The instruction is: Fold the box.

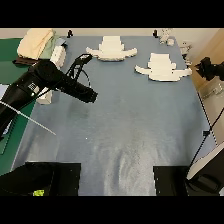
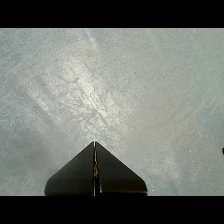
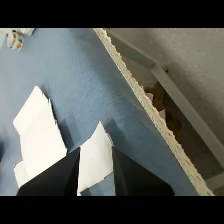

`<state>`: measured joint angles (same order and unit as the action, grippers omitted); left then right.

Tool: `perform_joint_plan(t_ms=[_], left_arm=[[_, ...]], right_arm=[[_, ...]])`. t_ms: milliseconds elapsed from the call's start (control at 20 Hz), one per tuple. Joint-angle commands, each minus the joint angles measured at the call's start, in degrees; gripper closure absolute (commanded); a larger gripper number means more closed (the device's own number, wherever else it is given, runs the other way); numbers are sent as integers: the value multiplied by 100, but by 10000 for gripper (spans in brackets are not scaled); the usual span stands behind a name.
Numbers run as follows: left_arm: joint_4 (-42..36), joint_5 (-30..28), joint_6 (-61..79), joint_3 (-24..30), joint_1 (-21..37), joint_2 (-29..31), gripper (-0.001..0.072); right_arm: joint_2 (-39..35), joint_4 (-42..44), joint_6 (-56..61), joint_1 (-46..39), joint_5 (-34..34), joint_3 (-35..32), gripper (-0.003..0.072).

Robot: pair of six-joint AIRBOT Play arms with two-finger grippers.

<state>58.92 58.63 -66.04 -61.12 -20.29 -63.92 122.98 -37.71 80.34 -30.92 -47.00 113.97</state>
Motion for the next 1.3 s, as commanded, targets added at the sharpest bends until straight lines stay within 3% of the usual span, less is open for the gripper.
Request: perform_joint_plan(t_ms=[0,700,850,950,1050,1250], left_arm=[[2,-2,2,-4,-4,0,695],[2,-2,2,-7,-4,0,695],[2,-2,2,-4,-4,0,695],[2,-2,2,-7,-4,0,695],[2,-2,2,-4,-4,0,695],[2,-2,2,-7,-4,0,695]], right_arm=[[334,260,-155,-37,472,118,385],[518,667,-601,138,-273,278,396],[516,785,-608,138,-673,289,527],[516,1049,-767,138,-944,289,529],[516,1410,-975,138,-1381,319,684],[293,1604,-1040,138,-2157,343,687]])
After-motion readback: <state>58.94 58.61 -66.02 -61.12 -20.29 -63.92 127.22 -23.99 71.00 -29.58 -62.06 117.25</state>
